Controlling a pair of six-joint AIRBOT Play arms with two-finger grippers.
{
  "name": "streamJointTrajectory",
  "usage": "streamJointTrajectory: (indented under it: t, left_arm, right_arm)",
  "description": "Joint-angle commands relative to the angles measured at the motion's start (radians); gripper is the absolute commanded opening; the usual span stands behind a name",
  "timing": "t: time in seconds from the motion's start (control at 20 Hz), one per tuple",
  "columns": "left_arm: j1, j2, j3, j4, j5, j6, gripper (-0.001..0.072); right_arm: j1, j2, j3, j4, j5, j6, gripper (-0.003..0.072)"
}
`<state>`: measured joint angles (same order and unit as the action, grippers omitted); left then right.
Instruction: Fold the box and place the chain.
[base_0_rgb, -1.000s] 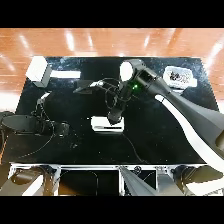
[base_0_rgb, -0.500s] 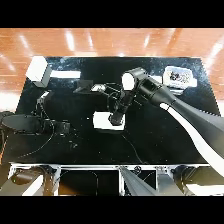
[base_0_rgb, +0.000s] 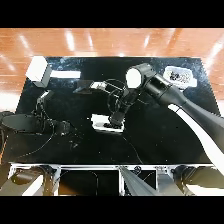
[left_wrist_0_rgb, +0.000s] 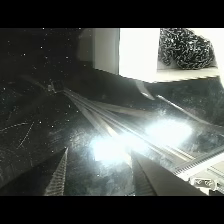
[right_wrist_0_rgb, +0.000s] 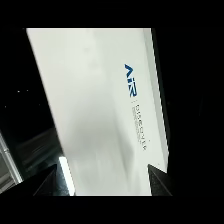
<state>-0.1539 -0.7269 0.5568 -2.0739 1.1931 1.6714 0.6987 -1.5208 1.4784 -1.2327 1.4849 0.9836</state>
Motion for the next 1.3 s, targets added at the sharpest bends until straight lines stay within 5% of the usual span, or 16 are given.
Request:
streamJointTrajectory:
  t: [0.0,0.35,0.6,1.25]
  left_arm:
    - [-0.001,-0.001,0.000,-0.008,0.000,0.000,0.0510]
    - [-0.001,-0.001,0.000,-0.011,0.001,0.000,0.0510]
    - [-0.001,-0.001,0.000,-0.011,0.004,0.000,0.0510]
    - [-0.001,-0.001,0.000,-0.011,0.000,0.000,0.0510]
  right_arm:
    - [-0.009,0.026,0.033,0.003,0.022,0.007,0.0717]
    - [-0.061,-0.023,0.039,0.002,-0.031,0.018,0.0717]
    - [-0.030,-0.104,0.039,0.004,0.040,0.016,0.0716]
    - [-0.005,-0.109,0.039,-0.010,0.022,-0.055,0.0711]
